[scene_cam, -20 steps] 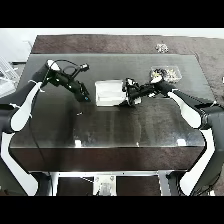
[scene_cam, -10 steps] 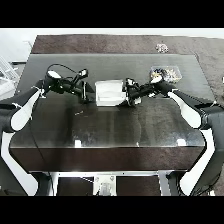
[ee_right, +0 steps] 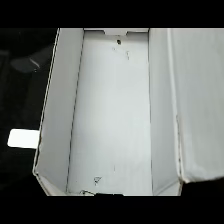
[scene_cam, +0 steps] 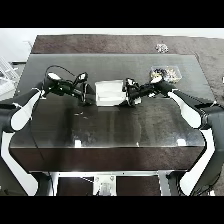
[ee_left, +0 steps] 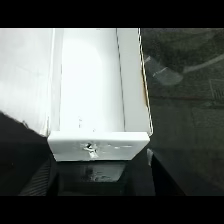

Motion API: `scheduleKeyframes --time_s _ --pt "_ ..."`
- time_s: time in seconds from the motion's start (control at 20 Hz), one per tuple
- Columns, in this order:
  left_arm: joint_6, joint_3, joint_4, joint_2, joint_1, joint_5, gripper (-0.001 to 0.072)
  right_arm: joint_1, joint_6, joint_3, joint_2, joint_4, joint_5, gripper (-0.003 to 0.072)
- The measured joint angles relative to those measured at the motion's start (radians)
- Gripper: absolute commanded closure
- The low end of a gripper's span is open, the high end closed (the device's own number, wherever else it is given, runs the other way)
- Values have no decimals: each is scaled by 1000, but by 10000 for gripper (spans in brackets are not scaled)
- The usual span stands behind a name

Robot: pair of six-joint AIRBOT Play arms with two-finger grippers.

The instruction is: Fold the box and place the chain.

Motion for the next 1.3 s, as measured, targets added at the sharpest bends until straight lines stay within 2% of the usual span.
scheduleKeyframes --time_s 0.45,0.95,1.3 --pt "50 0 -89 -37 -11 0 -11 -1 2 0 0 -3 0 91" --pt "75 0 -39 -41 4 18 -11 3 -2 0 0 9 1 91" --pt "76 0 -55 -38 32 8 -11 0 -2 0 0 1 0 91"
